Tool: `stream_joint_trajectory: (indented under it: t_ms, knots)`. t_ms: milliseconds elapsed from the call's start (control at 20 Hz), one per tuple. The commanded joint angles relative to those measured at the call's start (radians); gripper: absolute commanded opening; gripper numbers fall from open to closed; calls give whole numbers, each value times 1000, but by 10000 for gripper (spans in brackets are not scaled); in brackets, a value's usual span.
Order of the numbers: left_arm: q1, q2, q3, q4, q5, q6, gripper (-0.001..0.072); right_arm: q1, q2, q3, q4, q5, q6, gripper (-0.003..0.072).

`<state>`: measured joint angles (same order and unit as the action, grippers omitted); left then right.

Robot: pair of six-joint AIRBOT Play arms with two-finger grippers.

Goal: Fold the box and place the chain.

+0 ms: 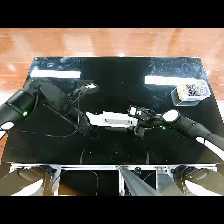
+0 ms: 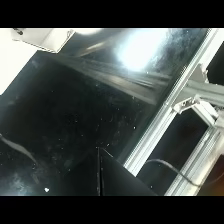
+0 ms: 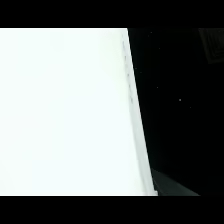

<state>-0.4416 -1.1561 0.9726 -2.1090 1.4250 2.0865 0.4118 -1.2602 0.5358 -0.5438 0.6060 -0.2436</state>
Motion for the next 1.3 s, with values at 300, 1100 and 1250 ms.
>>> stream_joint_trajectory:
  t_ms: [300, 1100, 1250]
  knots:
    - [-241, 96, -141, -13, -459, 126, 21, 0, 0, 0, 0, 0, 0, 483]
    - [-269, 23, -146, -12, -640, 136, 22, 0, 0, 0, 1, -1, 0, 566]
    - [-269, -18, -146, -12, -748, 136, 22, 0, 0, 0, 0, -1, 0, 565]
